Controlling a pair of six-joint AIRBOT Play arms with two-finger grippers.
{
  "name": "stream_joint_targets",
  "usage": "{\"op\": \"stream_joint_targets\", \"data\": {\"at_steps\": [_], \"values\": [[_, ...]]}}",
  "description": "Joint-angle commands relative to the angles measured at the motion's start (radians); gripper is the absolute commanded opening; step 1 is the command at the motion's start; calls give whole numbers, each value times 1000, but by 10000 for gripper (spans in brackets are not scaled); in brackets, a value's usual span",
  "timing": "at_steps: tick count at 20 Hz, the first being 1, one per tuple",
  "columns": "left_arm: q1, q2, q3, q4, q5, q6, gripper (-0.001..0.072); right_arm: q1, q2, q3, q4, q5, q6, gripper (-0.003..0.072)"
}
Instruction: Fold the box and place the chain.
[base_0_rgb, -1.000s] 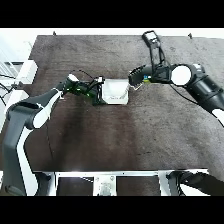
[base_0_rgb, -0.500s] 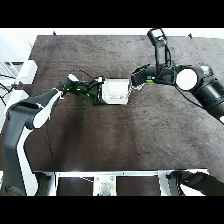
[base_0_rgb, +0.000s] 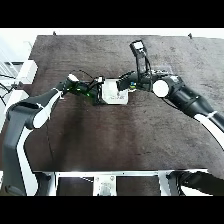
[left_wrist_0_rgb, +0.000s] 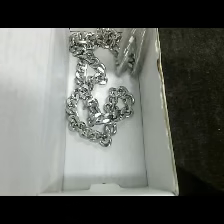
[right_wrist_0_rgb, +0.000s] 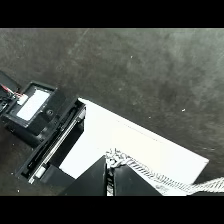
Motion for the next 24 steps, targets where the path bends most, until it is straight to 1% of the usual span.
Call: {"op": "stream_joint_targets", "data": {"at_steps": [1, 5, 6, 7, 8, 11, 13, 15, 16, 17, 18, 20, 21, 24], "values": [[0, 0, 0, 0, 0, 0, 355, 6, -76, -1, 40, -48, 5, 9], [0, 0, 0, 0, 0, 0, 355, 6, -212, -1, 64, -77, 5, 15], [0, 0, 0, 0, 0, 0, 355, 5, -233, -1, 66, -76, 5, 143], [0, 0, 0, 0, 0, 0, 355, 5, -239, -1, 65, -76, 4, 386], [0, 0, 0, 0, 0, 0, 355, 1, -233, -1, 61, -74, 0, 488], [0, 0, 0, 0, 0, 0, 355, -54, -173, -1, 13, -18, -3, 485], [0, 0, 0, 0, 0, 0, 355, -141, -124, -6, -35, 32, -2, 427], [0, 0, 0, 0, 0, 0, 355, -254, -103, -20, -40, 50, -2, 429], [0, 0, 0, 0, 0, 0, 355, -319, -105, -31, -39, 52, 23, 486], [0, 0, 0, 0, 0, 0, 355, -380, -116, -47, -36, 45, 47, 656], [0, 0, 0, 0, 0, 0, 355, -428, -139, -50, -8, 36, 54, 669], [0, 0, 0, 0, 0, 0, 355, -489, -207, -46, 109, -32, 35, 669], [0, 0, 0, 0, 0, 0, 355, -496, -248, -29, 163, -61, 2, 669], [0, 0, 0, 0, 0, 0, 355, -483, -375, 68, 272, -69, -76, 669]]}}
